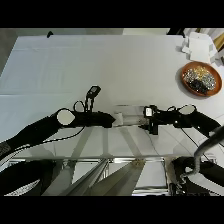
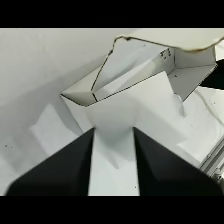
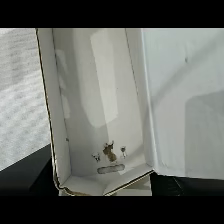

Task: Fold the box and place the chain.

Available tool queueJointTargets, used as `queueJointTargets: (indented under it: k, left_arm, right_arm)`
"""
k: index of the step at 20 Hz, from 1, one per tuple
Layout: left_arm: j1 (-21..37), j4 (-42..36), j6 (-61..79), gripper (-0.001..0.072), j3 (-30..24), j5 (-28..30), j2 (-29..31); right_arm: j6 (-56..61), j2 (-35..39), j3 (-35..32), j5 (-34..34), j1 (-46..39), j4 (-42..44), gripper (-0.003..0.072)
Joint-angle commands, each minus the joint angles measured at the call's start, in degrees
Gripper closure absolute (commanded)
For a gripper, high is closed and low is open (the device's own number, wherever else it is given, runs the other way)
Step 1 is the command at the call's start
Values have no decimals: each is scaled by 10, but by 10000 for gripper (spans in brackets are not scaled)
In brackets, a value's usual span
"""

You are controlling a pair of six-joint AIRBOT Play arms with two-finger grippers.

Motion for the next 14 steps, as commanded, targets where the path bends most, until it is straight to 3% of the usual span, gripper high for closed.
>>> queueJointTargets:
  k: [1,5,14]
  left_arm:
    - [-5,0,-1,322,1,-3,-7]
    - [-5,20,-56,214,16,-13,-33]
    - [-11,197,-286,210,104,-92,-85]
  right_arm:
    - [0,0,0,0,0,0,285]
    - [0,0,0,0,0,0,285]
    - [0,0,0,0,0,0,285]
